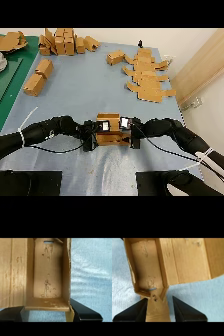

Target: Fold the box.

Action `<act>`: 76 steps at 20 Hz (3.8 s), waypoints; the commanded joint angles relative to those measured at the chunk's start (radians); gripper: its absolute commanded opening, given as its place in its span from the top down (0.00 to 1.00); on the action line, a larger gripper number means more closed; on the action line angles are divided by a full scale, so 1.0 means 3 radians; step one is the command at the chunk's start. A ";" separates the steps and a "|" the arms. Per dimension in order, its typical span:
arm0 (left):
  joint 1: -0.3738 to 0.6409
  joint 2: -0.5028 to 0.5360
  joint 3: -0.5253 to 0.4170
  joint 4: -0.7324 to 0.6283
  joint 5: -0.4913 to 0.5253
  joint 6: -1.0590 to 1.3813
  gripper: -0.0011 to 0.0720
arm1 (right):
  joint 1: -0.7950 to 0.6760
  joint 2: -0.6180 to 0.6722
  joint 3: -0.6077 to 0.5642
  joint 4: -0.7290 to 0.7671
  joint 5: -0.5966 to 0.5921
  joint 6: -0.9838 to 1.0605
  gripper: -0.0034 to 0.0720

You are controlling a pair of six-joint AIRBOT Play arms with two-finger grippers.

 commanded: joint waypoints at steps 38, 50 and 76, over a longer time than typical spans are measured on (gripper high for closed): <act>-0.0001 0.0000 -0.0001 0.0000 0.0000 0.0000 0.34 | -0.0332 0.1333 -0.0004 -0.1357 -0.0624 0.5028 0.95; -0.0003 0.0000 -0.0001 0.0000 0.0000 0.0000 0.34 | -0.1549 0.0111 -0.0179 0.0275 -0.0712 0.4044 0.96; -0.0003 0.0000 -0.0001 0.0000 0.0000 0.0000 0.34 | -0.0870 -0.0580 -0.0174 0.1120 -0.0668 0.3616 0.95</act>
